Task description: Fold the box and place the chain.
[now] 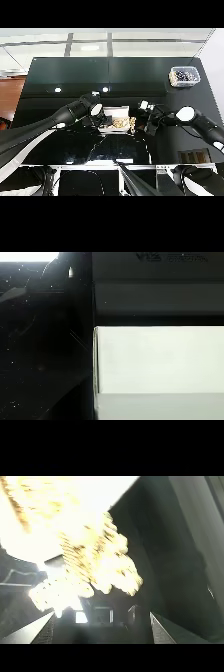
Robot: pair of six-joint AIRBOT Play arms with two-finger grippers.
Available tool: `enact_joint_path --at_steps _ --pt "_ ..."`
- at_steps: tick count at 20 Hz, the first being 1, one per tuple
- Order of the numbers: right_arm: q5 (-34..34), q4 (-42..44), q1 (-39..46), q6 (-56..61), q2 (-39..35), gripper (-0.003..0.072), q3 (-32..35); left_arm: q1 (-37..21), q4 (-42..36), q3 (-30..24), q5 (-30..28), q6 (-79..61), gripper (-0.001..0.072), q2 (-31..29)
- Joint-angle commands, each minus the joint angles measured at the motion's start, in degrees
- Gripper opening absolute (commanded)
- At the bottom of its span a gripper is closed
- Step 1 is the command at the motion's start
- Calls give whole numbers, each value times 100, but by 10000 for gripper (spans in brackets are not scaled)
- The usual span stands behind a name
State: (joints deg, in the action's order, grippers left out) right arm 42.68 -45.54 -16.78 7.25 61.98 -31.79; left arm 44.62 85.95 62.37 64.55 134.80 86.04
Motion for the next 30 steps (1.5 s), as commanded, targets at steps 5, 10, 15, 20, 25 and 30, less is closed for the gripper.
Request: enact_joint_path --at_steps 5,10,15,20,25,30 --pt "-680 1045 -446 -1578 555 690 0 -4 13 2 11 0 33 -2" --pt "-667 1204 -446 -1637 721 690 -2 -4 13 2 11 0 33 -2" --pt "-758 1207 -439 -1327 881 690 -2 -7 15 2 44 0 33 -4" --pt "-1060 953 -442 -1043 903 690 -2 -7 15 2 33 0 33 -2" --pt "-1047 951 -444 -1043 903 218 -2 -7 13 2 -22 2 33 -2" --pt "-988 946 -411 -743 866 7 -37 -7 39 2 -52 2 32 -2"
